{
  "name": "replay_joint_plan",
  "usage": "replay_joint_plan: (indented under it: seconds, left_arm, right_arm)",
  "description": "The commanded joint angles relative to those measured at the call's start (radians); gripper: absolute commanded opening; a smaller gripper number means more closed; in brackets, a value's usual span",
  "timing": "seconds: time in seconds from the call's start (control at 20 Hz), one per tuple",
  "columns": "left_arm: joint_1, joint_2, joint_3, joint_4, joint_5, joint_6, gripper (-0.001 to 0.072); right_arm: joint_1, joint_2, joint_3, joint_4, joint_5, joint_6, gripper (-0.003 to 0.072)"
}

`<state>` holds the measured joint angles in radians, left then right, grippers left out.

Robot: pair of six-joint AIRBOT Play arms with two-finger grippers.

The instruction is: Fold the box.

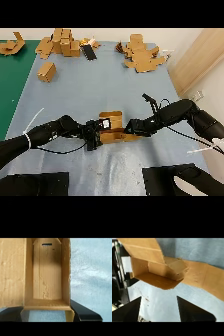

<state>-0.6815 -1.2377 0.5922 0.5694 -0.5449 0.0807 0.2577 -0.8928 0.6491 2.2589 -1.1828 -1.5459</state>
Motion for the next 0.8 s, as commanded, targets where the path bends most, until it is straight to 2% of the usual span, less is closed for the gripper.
replay_joint_plan:
  seconds: [0.0,0.15,0.35,0.75]
  left_arm:
    - [0.049,0.040,0.001,0.048,-0.064,-0.015,0.0380]
    - [0.124,0.098,0.001,0.092,-0.121,-0.009,0.0380]
    - [0.178,0.097,0.000,0.101,-0.204,0.012,0.0380]
    - [0.176,0.082,-0.023,0.107,-0.172,0.036,0.0380]
  right_arm:
    - [0.000,0.001,0.000,0.005,0.017,0.099,0.0720]
    - [0.000,0.001,0.000,0.005,0.021,0.099,0.0720]
    - [0.000,0.001,0.000,0.004,0.024,0.098,0.0720]
    - [0.000,0.001,0.000,0.000,0.066,0.098,0.0720]
